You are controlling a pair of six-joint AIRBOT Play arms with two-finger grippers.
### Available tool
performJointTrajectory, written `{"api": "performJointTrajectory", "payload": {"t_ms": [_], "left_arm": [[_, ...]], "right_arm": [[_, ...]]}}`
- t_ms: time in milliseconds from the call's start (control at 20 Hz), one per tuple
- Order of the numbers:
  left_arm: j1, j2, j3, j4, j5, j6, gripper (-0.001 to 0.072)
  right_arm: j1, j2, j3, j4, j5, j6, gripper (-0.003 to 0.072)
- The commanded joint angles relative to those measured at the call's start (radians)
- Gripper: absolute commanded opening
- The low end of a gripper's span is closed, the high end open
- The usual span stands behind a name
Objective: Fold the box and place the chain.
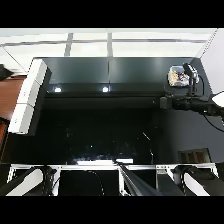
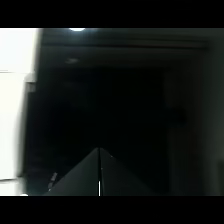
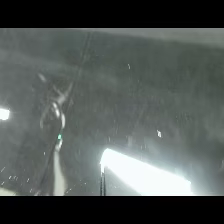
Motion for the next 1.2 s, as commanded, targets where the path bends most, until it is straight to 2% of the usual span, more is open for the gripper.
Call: {"api": "performJointTrajectory", "payload": {"t_ms": [0, 150, 250, 300, 400, 1150], "left_arm": [[-0.178, 0.062, -0.061, -0.072, -0.048, -0.099, 0.0026], [-0.37, 0.165, -0.298, -0.071, 0.151, -0.106, 0.0026], [-0.47, 0.22, -0.46, -0.026, 0.298, -0.163, 0.0026], [-0.503, 0.235, -0.52, 0.016, 0.345, -0.207, 0.0026], [-0.537, 0.241, -0.591, 0.094, 0.377, -0.285, 0.0026], [-0.537, 0.24, -0.586, 0.124, 0.394, -0.287, 0.0029]], "right_arm": [[0.085, 0.0, 0.001, -0.028, -0.175, -0.021, 0.002], [0.095, -0.004, 0.001, -0.103, -0.272, -0.019, 0.002], [0.095, -0.02, 0.001, -0.161, -0.288, -0.001, 0.0019], [0.095, -0.031, 0.001, -0.181, -0.288, 0.01, 0.002], [0.095, -0.052, 0.001, -0.197, -0.293, 0.021, 0.002], [0.095, -0.055, 0.001, -0.196, -0.314, 0.021, 0.002]]}}
